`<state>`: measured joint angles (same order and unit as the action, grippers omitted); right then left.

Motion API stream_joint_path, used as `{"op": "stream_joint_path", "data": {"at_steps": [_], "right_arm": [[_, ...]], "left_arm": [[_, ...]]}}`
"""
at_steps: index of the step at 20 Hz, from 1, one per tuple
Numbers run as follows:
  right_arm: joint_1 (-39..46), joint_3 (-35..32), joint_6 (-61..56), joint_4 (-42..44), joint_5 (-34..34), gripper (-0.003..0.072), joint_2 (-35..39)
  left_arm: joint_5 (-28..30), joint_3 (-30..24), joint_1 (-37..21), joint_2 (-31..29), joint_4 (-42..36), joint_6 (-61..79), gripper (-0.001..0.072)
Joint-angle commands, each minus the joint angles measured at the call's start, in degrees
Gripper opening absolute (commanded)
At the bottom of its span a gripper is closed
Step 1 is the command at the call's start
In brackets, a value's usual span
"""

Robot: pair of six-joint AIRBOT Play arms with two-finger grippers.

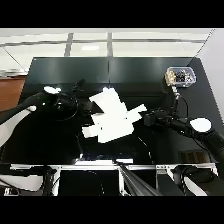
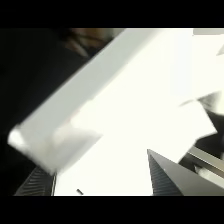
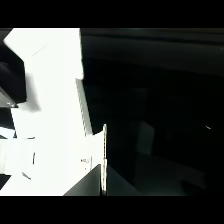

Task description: Fold the box and place the chain.

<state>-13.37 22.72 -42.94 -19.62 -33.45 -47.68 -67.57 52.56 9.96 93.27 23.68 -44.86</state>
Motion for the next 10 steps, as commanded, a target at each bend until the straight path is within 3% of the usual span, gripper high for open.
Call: {"op": "stream_joint_path", "data": {"at_steps": [1, 4, 10], "right_arm": [[-0.1, 0.0, 0.0, -0.9, -0.4, 0.0017, 0.1], [-0.1, 0.0, 0.0, -0.9, -0.4, 0.0017, 0.1], [-0.1, 0.0, 0.0, -1.0, -0.4, 0.0017, 0.1]], "left_arm": [[-10.1, 3.7, 0.3, 6.9, -4.3, 2.9, 0.0709], [-13.9, 4.9, 0.3, 7.4, -4.2, 6.4, 0.0709], [-14.4, 8.7, 2.1, 7.4, 0.5, 7.5, 0.0681]]}}
